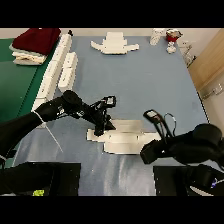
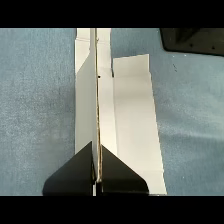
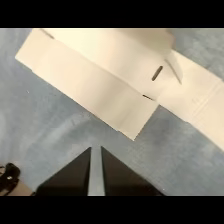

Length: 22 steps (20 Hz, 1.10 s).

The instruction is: Fold the box.

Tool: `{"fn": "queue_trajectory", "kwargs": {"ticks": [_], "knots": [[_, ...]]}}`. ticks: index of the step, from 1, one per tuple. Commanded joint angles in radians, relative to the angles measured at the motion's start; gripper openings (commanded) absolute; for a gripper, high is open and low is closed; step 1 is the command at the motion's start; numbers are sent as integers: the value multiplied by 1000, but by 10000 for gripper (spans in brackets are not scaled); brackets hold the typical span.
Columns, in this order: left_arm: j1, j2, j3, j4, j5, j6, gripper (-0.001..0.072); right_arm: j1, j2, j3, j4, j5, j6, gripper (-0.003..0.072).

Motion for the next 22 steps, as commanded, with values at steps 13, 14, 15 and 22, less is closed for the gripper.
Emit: {"fn": "queue_trajectory", "kwargs": {"ticks": [13, 14, 15, 22], "knots": [[1, -1, 0, 0, 0, 0, 11, 303, -354, -27, -539, 243, -71, 720], [1, -1, 0, 0, 0, 0, 11, 303, -343, -19, -543, 241, -49, 720], [1, -1, 1, 0, 0, 0, 11, 303, -322, -11, -544, 240, -37, 720], [1, -1, 0, 0, 0, 0, 11, 303, -230, -7, -681, 136, 164, 720]]}}
